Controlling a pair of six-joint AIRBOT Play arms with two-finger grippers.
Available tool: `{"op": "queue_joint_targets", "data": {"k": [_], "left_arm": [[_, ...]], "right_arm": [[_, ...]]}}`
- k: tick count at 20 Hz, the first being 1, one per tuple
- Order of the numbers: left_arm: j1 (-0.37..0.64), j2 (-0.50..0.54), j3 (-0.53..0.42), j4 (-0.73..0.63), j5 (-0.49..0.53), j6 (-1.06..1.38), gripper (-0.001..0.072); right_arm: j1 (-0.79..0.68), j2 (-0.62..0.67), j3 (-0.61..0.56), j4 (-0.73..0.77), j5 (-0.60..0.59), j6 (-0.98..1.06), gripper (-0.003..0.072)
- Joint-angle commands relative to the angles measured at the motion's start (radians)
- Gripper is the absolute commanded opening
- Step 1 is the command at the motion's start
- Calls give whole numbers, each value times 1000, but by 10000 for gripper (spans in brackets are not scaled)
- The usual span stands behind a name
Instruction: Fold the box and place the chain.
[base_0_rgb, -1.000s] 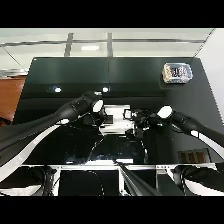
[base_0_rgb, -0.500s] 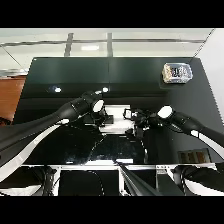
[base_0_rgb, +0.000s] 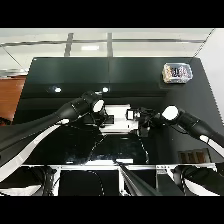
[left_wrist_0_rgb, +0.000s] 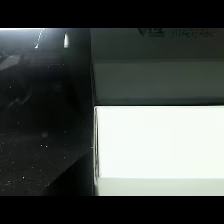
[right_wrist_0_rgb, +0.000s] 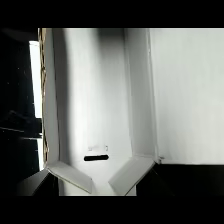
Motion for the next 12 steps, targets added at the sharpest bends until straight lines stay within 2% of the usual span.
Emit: {"op": "queue_joint_targets", "data": {"k": [1,2,3,4,9,11,12], "left_arm": [[0,0,1,-1,0,0,28],[0,0,1,-1,0,0,28],[0,0,1,-1,0,0,28],[0,0,1,-1,0,0,27],[-2,0,1,-5,0,3,28],[-2,0,1,-5,0,3,28],[-2,0,1,-5,0,3,28]], "right_arm": [[1,32,0,-60,13,10,597],[1,32,0,-59,13,10,424],[1,32,0,-56,15,11,296],[1,32,0,-38,17,11,235],[31,-21,0,206,-20,-5,234],[68,-48,0,233,-52,-3,237],[76,-55,-1,235,-73,13,377]]}}
